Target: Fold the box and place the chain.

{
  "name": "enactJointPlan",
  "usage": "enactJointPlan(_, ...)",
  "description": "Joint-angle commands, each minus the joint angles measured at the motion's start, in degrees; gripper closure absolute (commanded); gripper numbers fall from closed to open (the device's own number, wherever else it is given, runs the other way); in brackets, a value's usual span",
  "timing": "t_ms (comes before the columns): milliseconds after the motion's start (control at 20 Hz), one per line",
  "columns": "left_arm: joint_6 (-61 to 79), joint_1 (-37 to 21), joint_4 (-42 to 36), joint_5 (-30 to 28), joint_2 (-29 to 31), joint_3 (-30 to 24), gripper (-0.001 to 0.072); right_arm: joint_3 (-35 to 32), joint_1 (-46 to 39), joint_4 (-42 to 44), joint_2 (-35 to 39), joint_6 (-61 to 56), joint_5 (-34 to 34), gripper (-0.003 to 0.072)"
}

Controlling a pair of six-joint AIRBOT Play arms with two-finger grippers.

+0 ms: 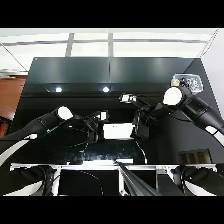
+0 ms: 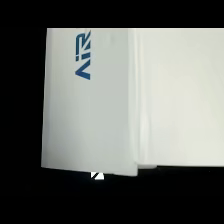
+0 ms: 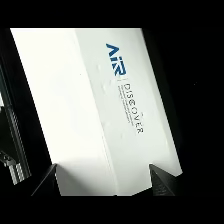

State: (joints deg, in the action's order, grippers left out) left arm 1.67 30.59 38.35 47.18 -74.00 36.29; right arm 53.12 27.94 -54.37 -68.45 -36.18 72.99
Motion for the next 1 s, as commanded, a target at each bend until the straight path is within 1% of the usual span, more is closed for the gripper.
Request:
enactJointPlan(0,0.00,0.04,0.00,-0.02,0.00,0.00,0.0342,-1.22,0.37,-0.70,-0.04,2.43,-0.57,-0.0014)
enactJointPlan(200,0.00,0.04,0.00,0.00,0.00,0.00,0.0342,-1.22,0.37,-0.68,-0.04,3.89,-1.57,-0.0014)
enactJointPlan(950,0.00,0.04,0.00,0.02,0.00,0.00,0.0342,-1.22,0.39,0.81,-0.04,3.89,1.03,-0.0012)
